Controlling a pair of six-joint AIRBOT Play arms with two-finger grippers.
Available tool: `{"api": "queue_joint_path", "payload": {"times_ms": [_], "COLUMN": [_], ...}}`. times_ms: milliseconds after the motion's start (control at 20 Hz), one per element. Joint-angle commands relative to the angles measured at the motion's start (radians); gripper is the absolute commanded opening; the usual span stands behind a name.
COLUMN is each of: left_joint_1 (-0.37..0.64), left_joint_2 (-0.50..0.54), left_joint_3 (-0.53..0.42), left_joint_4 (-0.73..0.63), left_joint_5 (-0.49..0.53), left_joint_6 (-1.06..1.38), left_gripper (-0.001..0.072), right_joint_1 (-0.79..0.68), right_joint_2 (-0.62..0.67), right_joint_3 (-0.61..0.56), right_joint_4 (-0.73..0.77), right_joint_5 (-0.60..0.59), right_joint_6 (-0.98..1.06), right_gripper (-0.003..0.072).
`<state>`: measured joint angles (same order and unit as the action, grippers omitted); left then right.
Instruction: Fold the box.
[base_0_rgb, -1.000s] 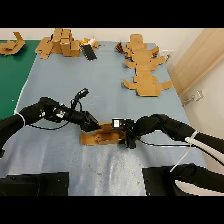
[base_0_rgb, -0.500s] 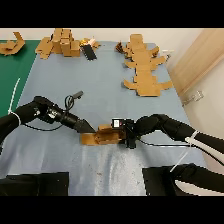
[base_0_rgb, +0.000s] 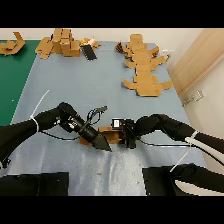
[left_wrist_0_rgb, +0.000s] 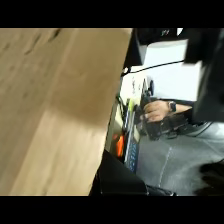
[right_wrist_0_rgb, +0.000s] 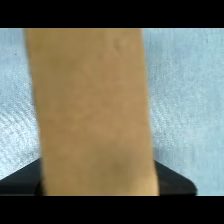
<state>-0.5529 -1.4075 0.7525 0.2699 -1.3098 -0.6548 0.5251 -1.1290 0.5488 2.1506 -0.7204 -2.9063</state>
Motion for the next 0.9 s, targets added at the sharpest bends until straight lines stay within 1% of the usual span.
{"api": "queue_joint_path", "payload": {"times_ms": [0,100,250,400,550,750,850], "left_joint_1": [-0.024,-0.005,0.007,0.013,0.013,-0.004,-0.014], "left_joint_2": [0.001,0.004,0.031,0.057,0.059,0.059,0.058], "left_joint_3": [0.001,0.001,0.001,0.001,0.004,0.004,0.004], "left_joint_4": [-0.091,-0.093,-0.103,-0.15,-0.196,-0.183,-0.126], "left_joint_5": [0.04,0.074,0.21,0.349,0.44,0.565,0.631], "left_joint_6": [0.002,-0.005,-0.013,-0.011,-0.012,-0.08,-0.138], "left_gripper": [0.0006,0.0006,0.0007,0.0007,0.0006,0.0006,0.0006], "right_joint_1": [0.0,0.0,0.0,0.0,0.0,0.0,0.0], "right_joint_2": [0.0,0.0,0.0,0.0,0.0,0.0,0.0], "right_joint_3": [0.0,0.0,0.0,0.0,0.0,0.0,0.0], "right_joint_4": [0.001,0.001,0.001,0.0,0.0,0.0,0.0], "right_joint_5": [-0.011,-0.019,-0.023,-0.024,-0.024,-0.023,-0.023], "right_joint_6": [0.0,0.0,0.0,0.0,0.0,0.0,0.0], "right_gripper": [0.0501,0.0502,0.0501,0.0502,0.0502,0.0502,0.0502]}}
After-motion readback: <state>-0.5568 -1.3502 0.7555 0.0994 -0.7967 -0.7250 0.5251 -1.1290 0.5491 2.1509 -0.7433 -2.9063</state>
